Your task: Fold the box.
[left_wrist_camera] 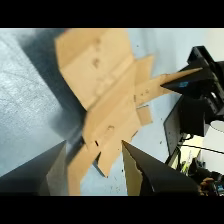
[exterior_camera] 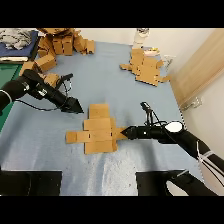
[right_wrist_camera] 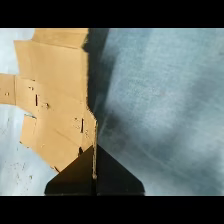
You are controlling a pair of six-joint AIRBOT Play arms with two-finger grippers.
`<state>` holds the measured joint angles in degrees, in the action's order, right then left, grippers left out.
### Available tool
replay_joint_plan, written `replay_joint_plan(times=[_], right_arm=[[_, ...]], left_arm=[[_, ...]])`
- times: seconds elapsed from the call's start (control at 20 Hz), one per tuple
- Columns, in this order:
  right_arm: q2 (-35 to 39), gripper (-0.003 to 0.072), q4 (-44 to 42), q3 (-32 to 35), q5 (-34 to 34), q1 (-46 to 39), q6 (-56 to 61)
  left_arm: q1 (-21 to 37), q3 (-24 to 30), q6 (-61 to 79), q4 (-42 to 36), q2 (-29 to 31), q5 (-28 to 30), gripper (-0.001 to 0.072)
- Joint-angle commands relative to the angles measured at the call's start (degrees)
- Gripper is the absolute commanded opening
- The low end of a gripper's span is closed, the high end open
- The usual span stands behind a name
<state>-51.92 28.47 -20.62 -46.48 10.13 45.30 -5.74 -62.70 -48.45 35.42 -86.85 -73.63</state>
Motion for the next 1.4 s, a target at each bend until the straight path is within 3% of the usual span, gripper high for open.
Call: replay_joint_plan(times=[0.0, 0.15, 0.35, 0.6, 0.8, 0.85, 0.9, 1.35], right_arm=[[4.5, 0.0000, 0.1, 3.0, -0.3, 0.3, -0.3], [4.5, 0.0000, 0.0, 3.0, -1.1, 0.3, -0.3], [4.5, 0.0000, 0.1, 3.0, -1.1, 0.3, -0.3], [4.5, 0.0000, 1.5, 3.0, -1.1, 0.3, 0.3], [4.5, 0.0000, 2.4, 3.0, -1.1, 0.3, 1.0], [4.5, 0.0000, 2.4, 3.0, -1.0, 0.3, 1.0], [4.5, 0.0000, 2.4, 3.0, -1.0, 0.3, 0.9], [4.5, 0.0001, 2.4, 3.0, -0.7, 0.3, 1.0]], left_arm=[[0.0, 0.0, 3.1, -1.9, -5.1, -0.5, 0.0518], [-1.3, -0.3, 6.9, -7.0, -8.4, -0.5, 0.0518], [-4.1, -1.8, 7.5, -7.4, -11.9, -0.5, 0.0518], [-7.4, -4.5, 11.3, -14.5, -13.7, -2.0, 0.0517], [-8.6, -5.1, 13.2, -14.9, -14.6, -4.5, 0.0511], [-8.6, -5.1, 13.7, -14.9, -14.8, -5.4, 0.0362], [-8.6, -5.1, 15.4, -14.9, -14.9, -6.4, 0.0282], [-8.5, -5.0, 17.2, -13.5, -14.9, -10.8, 0.0281]])
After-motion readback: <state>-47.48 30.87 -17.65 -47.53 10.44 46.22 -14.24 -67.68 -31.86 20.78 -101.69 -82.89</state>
